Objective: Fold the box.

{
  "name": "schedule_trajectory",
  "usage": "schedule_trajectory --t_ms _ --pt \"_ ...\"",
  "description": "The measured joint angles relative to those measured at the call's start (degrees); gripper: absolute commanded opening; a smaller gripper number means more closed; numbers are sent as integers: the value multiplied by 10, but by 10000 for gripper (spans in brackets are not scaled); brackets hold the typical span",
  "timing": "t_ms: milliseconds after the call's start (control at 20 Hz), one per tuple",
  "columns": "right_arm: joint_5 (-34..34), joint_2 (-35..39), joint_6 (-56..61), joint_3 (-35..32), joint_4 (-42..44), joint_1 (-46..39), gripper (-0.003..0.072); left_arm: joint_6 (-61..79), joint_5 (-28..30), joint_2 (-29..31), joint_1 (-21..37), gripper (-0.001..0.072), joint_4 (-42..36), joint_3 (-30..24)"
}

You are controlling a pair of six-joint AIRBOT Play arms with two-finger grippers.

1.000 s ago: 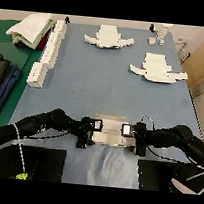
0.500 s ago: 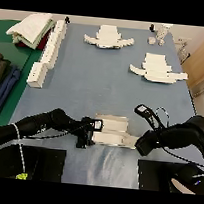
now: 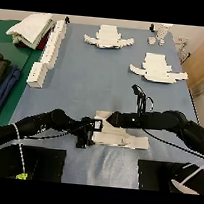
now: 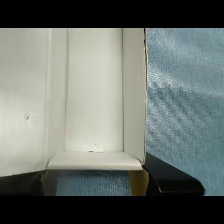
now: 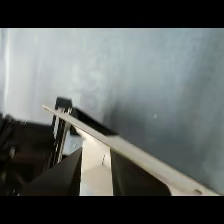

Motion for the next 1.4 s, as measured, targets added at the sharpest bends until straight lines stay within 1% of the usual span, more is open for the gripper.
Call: schedule_trajectory --t_ms 200,450,800,950,1150,1250,1350,1400 --pt "38 -68 4 10 -25 -10 263 0 0 0 0 497 0 0" --pt "53 -139 -12 13 -36 -3 264 -2 0 0 0 497 0 0" --pt "57 -158 -26 14 -44 -1 264 -1 0 0 0 497 0 0" --pt "55 -140 -35 15 -51 -2 263 2 0 0 0 497 0 0" --pt "37 -69 -48 16 -82 -4 264 2 0 0 0 497 0 0" --pt "5 -23 -63 16 -111 -5 264 1 0 0 0 497 0 0" --pt "-50 28 -99 16 -136 -5 267 0 0 0 0 497 0 0" --pt "-87 52 -130 15 -143 -5 319 0 0 0 0 497 0 0"
